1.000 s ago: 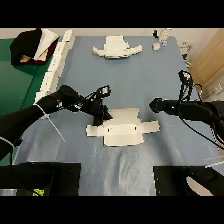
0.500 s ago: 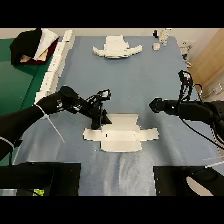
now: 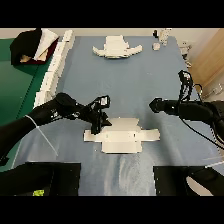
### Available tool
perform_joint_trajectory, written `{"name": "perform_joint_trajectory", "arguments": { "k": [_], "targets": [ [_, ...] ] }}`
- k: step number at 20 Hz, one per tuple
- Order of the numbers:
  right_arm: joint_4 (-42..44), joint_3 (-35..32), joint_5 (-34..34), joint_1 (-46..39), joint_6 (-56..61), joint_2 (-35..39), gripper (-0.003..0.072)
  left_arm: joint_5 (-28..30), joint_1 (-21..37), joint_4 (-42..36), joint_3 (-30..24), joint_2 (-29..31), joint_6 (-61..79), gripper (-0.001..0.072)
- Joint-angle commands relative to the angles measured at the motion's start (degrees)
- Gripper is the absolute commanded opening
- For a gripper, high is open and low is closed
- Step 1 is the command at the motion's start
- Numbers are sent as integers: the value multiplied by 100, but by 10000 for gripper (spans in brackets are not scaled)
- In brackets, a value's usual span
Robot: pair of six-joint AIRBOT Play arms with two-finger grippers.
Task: Fold the box.
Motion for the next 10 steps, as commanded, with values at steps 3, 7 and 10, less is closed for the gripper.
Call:
{"name": "perform_joint_trajectory", "arguments": {
  "k": [3, 7, 10],
  "targets": [
    [0, -2, -2, 0, 0, 0, 526, 590, -214, -404, -531, 181, 319, 9],
    [0, -2, -2, 0, 0, 0, 526, 765, -505, -479, -597, 181, 363, 8],
    [0, -2, -7, 0, 0, 0, 526, 826, -564, -474, -597, 181, 341, 9]
  ]
}}
